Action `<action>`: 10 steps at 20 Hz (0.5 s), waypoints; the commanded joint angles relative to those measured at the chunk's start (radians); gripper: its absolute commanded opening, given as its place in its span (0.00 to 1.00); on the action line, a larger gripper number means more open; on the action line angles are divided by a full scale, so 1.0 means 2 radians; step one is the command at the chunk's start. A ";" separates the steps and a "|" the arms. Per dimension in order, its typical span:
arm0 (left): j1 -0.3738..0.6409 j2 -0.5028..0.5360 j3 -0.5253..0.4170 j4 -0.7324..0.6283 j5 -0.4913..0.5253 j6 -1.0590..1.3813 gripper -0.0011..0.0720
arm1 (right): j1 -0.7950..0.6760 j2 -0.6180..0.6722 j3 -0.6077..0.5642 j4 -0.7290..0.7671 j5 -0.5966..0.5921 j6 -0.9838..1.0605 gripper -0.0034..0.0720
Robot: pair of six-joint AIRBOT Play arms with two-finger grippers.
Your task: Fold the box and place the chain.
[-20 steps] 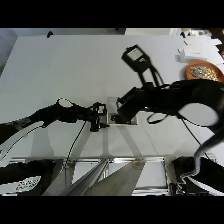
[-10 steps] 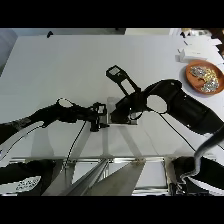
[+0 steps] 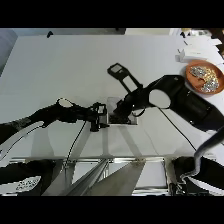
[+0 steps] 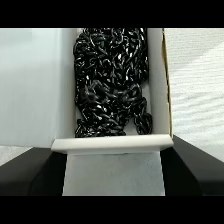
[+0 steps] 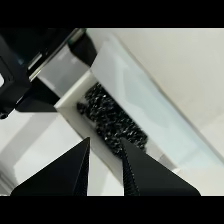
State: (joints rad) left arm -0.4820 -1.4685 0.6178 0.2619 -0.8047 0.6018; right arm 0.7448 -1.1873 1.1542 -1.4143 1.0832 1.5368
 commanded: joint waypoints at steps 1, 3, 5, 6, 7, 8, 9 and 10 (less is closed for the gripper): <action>0.000 0.000 0.000 0.000 0.000 0.000 0.32 | -0.031 0.002 0.026 0.000 -0.028 -0.061 0.33; 0.000 0.000 0.000 0.000 0.000 0.000 0.32 | -0.056 -0.005 0.026 0.000 -0.065 -0.109 0.06; 0.000 0.000 0.000 0.000 0.000 0.000 0.32 | -0.080 -0.026 0.026 0.000 -0.080 -0.141 0.07; 0.000 0.000 0.000 0.000 0.000 0.000 0.32 | -0.089 -0.042 0.026 0.001 -0.078 -0.155 0.06; 0.000 0.000 0.000 0.000 0.000 0.000 0.32 | -0.096 -0.057 0.026 0.001 -0.072 -0.164 0.06; 0.000 0.000 0.000 0.000 0.000 0.000 0.32 | -0.100 -0.072 0.026 0.003 -0.063 -0.178 0.06; 0.000 0.000 0.000 0.000 0.000 0.000 0.32 | -0.100 -0.084 0.026 0.005 -0.053 -0.191 0.06; 0.000 0.000 0.000 0.000 0.000 0.000 0.32 | -0.096 -0.093 0.025 0.006 -0.041 -0.207 0.06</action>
